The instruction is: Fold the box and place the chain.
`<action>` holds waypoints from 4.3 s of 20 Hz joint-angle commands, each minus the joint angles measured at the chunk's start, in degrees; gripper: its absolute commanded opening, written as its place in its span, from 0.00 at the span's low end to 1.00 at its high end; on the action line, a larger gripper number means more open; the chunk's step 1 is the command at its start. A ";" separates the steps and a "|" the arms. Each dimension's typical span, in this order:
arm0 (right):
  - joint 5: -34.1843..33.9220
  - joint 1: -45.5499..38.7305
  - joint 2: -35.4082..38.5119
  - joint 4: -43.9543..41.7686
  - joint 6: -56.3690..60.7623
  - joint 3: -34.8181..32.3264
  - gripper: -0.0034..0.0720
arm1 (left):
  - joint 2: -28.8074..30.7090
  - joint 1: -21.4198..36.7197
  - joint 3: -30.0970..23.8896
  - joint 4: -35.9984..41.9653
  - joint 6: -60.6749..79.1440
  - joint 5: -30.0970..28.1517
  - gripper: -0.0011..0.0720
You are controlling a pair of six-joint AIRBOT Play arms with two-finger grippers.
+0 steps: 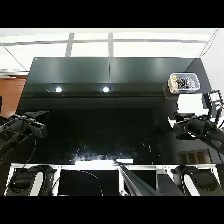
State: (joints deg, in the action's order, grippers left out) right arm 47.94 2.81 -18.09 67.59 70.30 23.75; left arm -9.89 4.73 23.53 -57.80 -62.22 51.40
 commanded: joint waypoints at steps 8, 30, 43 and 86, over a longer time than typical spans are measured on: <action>0.00 0.07 0.02 0.00 0.00 0.00 0.06 | 0.00 -0.04 -0.02 -0.02 0.00 -0.02 0.05; -27.58 -10.32 -13.46 7.65 25.29 2.60 1.00 | -7.06 -0.11 -0.70 4.79 0.09 -14.86 0.99; 15.85 -60.15 -64.70 18.43 16.52 47.10 1.00 | -32.94 -3.58 7.32 4.48 -5.55 -4.04 0.99; 34.60 -42.53 -64.26 -21.31 -16.72 39.28 0.06 | -35.10 -4.28 7.34 8.50 -5.57 -8.28 0.99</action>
State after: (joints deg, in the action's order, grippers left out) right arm 84.05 -46.35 -84.33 49.71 54.19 65.65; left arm -44.93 0.47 30.83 -50.04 -67.66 41.23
